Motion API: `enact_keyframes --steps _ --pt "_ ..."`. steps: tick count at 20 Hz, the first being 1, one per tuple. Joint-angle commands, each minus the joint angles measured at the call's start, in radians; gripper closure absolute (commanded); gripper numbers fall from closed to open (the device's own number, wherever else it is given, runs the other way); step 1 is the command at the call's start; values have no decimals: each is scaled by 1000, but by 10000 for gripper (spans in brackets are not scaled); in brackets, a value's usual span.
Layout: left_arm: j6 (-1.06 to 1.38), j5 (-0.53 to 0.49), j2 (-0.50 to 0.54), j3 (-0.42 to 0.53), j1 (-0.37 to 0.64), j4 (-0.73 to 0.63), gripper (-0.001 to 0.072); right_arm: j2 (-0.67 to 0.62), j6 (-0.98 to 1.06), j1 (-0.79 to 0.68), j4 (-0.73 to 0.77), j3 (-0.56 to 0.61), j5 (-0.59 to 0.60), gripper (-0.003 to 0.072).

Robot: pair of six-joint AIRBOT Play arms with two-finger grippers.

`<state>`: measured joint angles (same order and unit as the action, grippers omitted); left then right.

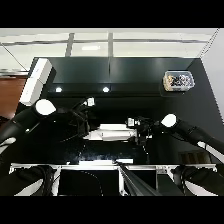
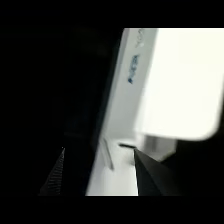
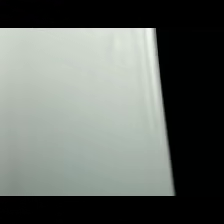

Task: Fold the box and place the chain.

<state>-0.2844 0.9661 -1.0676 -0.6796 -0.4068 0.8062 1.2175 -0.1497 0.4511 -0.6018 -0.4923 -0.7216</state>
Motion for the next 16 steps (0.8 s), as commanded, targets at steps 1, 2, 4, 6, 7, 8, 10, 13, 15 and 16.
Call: enact_keyframes --steps 1,2,4,6,7,8,10,13,15,16 --pt "-343 219 102 0 8 95 414 0 0 0 -1 0 -2 484" --pt "-389 284 106 0 3 68 647 0 0 0 -1 0 -5 532" --pt "-396 331 104 10 -31 -20 682 0 0 0 -1 0 -5 532" --pt "-396 225 101 30 -97 -106 682 0 0 0 -1 0 -4 532" --pt "-396 134 97 35 -130 -128 682 0 0 0 -1 0 -4 532" --pt "-396 23 90 35 -158 -146 681 0 0 0 -1 0 -3 532" --pt "-396 -221 67 35 -183 -206 681 0 0 0 -1 0 -3 532" --pt "-396 -475 -17 35 -184 -237 681 0 0 0 -1 0 -3 532" --pt "-396 -513 -93 25 -183 -214 681 0 0 0 -1 0 -3 532" --pt "-396 -487 -127 12 -183 -210 682 0 0 0 0 0 -3 532"
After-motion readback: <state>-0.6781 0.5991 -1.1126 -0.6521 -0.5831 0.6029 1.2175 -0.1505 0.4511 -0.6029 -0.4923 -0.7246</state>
